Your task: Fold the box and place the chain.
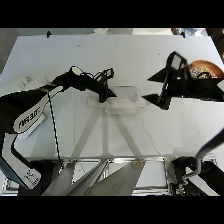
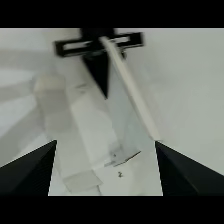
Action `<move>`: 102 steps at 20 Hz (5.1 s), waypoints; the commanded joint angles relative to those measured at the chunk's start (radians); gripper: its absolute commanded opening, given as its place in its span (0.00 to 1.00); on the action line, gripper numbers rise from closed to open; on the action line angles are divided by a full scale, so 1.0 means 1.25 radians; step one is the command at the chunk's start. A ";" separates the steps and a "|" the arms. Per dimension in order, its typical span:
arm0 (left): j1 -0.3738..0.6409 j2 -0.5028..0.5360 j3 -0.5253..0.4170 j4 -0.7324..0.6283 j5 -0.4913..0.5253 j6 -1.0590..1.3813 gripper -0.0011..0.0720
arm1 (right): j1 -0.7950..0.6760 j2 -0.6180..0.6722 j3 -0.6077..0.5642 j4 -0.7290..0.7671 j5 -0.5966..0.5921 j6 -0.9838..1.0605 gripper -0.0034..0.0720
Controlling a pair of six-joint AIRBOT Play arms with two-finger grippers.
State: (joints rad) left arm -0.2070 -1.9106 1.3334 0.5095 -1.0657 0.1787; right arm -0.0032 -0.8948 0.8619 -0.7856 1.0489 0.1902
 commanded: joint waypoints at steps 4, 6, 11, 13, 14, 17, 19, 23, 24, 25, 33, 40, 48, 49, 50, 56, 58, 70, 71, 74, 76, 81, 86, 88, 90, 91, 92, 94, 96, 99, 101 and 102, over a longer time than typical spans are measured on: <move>0.000 -0.001 0.000 0.000 0.000 0.000 0.03 | 0.050 0.030 -0.049 -0.078 0.028 -0.006 0.98; 0.000 -0.001 0.000 0.000 0.000 0.000 0.03 | 0.050 0.036 -0.075 -0.090 0.036 0.001 0.98; 0.000 -0.001 0.000 0.000 0.000 0.000 0.03 | 0.050 0.040 -0.241 -0.087 -0.162 -0.014 0.97; 0.000 -0.001 0.000 0.000 0.000 0.000 0.03 | 0.050 0.038 -0.310 -0.013 -0.280 -0.085 0.97; 0.000 -0.001 0.000 0.000 0.000 0.000 0.03 | 0.049 0.037 -0.332 0.027 -0.305 -0.166 0.97; 0.000 -0.001 0.000 0.000 0.000 0.000 0.03 | 0.049 0.002 -0.346 0.167 -0.309 -0.353 0.97; -0.001 -0.001 0.000 0.000 0.000 0.000 0.03 | 0.025 -0.043 -0.346 0.246 -0.301 -0.403 0.97; -0.001 -0.001 0.000 0.000 0.000 0.000 0.03 | -0.023 -0.117 -0.346 0.252 -0.267 -0.430 0.97; 0.000 -0.001 0.000 0.000 0.000 0.000 0.03 | -0.031 -0.134 -0.346 0.252 -0.261 -0.443 0.97; -0.001 -0.001 0.000 0.000 0.000 0.000 0.03 | -0.035 -0.151 -0.346 0.252 -0.262 -0.455 0.97; 0.000 -0.001 0.000 0.000 0.000 0.000 0.03 | -0.035 -0.200 -0.346 0.271 -0.299 -0.540 0.97; 0.000 -0.001 0.000 0.000 0.000 0.000 0.03 | -0.023 -0.254 -0.345 0.500 -0.313 -0.706 0.97; -0.001 -0.001 0.000 0.000 0.000 0.000 0.03 | -0.023 -0.254 -0.325 0.570 -0.348 -0.724 0.97; -0.001 -0.001 0.000 0.000 0.000 0.000 0.03 | -0.023 -0.256 -0.311 0.567 -0.345 -0.721 0.97; 0.000 -0.001 0.000 0.000 0.000 0.000 0.03 | -0.023 -0.264 -0.291 0.561 -0.335 -0.721 0.97; 0.000 -0.001 0.000 0.000 0.000 0.000 0.03 | -0.023 -0.379 -0.161 0.388 -0.233 -0.573 0.97; -0.001 -0.001 0.000 0.000 0.000 0.000 0.03 | -0.029 -0.398 -0.132 0.360 -0.218 -0.549 0.97; 0.000 -0.001 0.000 0.000 0.000 0.000 0.03 | -0.074 -0.399 -0.116 0.241 -0.163 -0.450 0.97; -0.001 -0.001 0.000 0.000 0.000 0.000 0.03 | -0.075 -0.401 -0.116 0.240 -0.163 -0.450 0.97; 0.000 -0.001 0.000 0.000 0.000 0.000 0.03 | -0.076 -0.403 -0.116 0.251 -0.162 -0.453 0.97; -0.001 -0.001 0.000 0.000 0.000 0.000 0.03 | -0.076 -0.405 -0.116 0.281 -0.163 -0.482 0.97; -0.001 -0.001 0.000 0.000 0.000 0.000 0.03 | -0.076 -0.450 -0.086 0.339 -0.153 -0.514 0.97; -0.001 -0.001 0.000 0.000 0.000 0.000 0.03 | -0.076 -0.503 -0.024 0.290 -0.098 -0.515 0.97; 0.000 -0.001 0.000 0.000 0.000 0.000 0.03 | -0.076 -0.538 0.012 0.267 -0.050 -0.515 0.97; -0.001 -0.001 0.000 0.000 0.000 0.000 0.03 | -0.075 -0.568 0.040 0.251 0.002 -0.515 0.97; -0.001 -0.001 0.000 0.000 0.000 0.000 0.03 | -0.075 -0.575 0.044 0.250 0.014 -0.515 0.97; 0.000 -0.001 0.000 0.000 0.000 0.000 0.03 | -0.075 -0.578 0.044 0.248 0.014 -0.515 0.97; -0.001 -0.001 0.000 0.000 0.000 0.000 0.03 | -0.074 -0.583 0.044 0.240 0.015 -0.515 0.97; 0.000 -0.001 0.000 0.000 0.000 0.000 0.03 | -0.066 -0.586 0.044 0.230 0.013 -0.516 0.97; -0.001 -0.001 0.000 0.000 0.000 0.000 0.03 | -0.052 -0.602 0.045 0.229 0.014 -0.519 0.97; -0.001 -0.001 0.000 0.000 0.000 0.000 0.03 | -0.052 -0.616 0.045 0.233 0.013 -0.518 0.97; 0.000 -0.001 0.000 0.000 0.000 0.000 0.03 | -0.052 -0.621 0.045 0.232 0.011 -0.518 0.97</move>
State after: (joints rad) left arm -0.2073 -1.9106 1.3334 0.5110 -1.0672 0.1802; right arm -0.0727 -1.6516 0.9165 -0.4919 1.0603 -0.4576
